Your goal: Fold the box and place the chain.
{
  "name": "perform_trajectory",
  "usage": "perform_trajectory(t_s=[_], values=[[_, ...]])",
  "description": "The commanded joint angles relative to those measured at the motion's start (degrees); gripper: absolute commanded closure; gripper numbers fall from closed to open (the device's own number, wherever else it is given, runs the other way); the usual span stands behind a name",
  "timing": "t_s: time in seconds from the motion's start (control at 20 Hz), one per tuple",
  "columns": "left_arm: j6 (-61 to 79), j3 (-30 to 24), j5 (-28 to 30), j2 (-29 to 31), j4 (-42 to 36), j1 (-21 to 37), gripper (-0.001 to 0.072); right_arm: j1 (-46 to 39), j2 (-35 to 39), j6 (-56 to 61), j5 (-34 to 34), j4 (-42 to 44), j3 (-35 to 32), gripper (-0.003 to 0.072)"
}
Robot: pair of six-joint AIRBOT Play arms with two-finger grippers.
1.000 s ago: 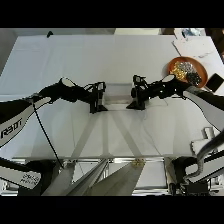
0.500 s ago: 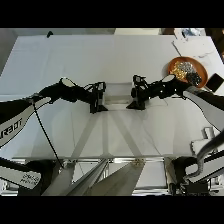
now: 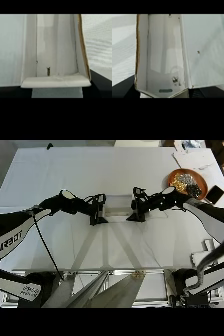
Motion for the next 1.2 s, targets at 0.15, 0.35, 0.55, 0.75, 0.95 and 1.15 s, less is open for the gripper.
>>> perform_trajectory(t_s=[0.15,0.35,0.55,0.75,0.95,1.15], values=[[0.0,0.1,0.0,0.0,0.0,0.0,0.0556,0.0,0.0,0.0,1.6,0.4,0.0,0.0163],[0.0,0.1,0.0,0.0,0.0,-0.1,0.0556,0.0,0.0,0.0,4.5,0.2,0.0,0.0162],[0.0,0.1,0.0,0.0,0.0,-0.1,0.0556,0.0,0.0,0.7,4.8,-0.1,0.0,-0.0018],[0.0,0.1,0.0,0.0,0.0,-0.1,0.0556,0.0,0.1,0.7,4.8,-0.7,0.0,-0.0019],[0.0,0.1,0.0,0.0,0.0,-0.1,0.0556,-2.2,2.6,0.8,5.0,-3.7,0.0,-0.0016],[0.0,0.1,0.0,0.0,0.0,-0.1,0.0556,-8.5,9.1,7.6,5.0,-6.2,0.0,-0.0005]])
